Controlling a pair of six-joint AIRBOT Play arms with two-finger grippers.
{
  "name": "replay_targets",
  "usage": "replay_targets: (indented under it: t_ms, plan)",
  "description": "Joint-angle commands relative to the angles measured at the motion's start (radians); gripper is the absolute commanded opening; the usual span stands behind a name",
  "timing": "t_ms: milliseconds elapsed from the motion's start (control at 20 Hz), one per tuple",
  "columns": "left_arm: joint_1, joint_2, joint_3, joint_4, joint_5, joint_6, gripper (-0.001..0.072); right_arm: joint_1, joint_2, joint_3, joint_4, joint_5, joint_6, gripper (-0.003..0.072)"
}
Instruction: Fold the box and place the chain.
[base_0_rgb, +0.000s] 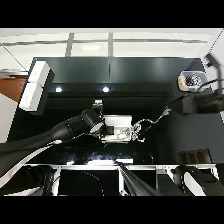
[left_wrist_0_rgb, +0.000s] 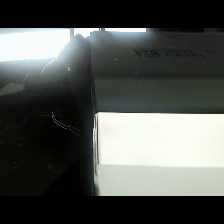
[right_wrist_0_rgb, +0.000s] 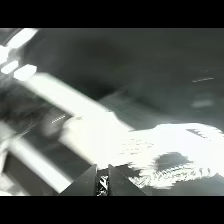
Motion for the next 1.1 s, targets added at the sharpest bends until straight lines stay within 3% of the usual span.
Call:
replay_targets:
  t_ms: [0, 350, 800, 850, 900, 950, 1050]
  plan:
    - [0.000, 0.000, 0.000, 0.000, 0.001, 0.000, 0.0034, 0.183, 0.026, -0.092, 0.129, -0.039, -0.021, 0.0034]
    - [0.000, 0.000, 0.000, 0.000, 0.001, 0.000, 0.0034, 0.485, -0.016, -0.125, 0.150, -0.343, 0.014, 0.0033]
    - [0.000, 0.000, 0.000, 0.000, 0.000, 0.000, 0.0034, 0.525, -0.132, -0.124, 0.105, -0.345, 0.014, 0.0037]
    - [0.000, 0.000, 0.000, 0.000, 0.000, 0.000, 0.0034, 0.507, -0.132, -0.124, 0.099, -0.327, 0.014, 0.0249]
    - [0.000, 0.000, 0.000, 0.000, 0.001, 0.000, 0.0034, 0.472, -0.132, -0.118, 0.100, -0.301, 0.007, 0.0638]
    - [0.000, 0.000, 0.000, 0.000, 0.000, 0.000, 0.0034, 0.429, -0.132, -0.107, 0.100, -0.267, -0.006, 0.0709]
    - [0.000, 0.000, 0.000, 0.000, 0.000, 0.000, 0.0034, 0.314, -0.130, -0.081, 0.100, -0.195, -0.042, 0.0709]
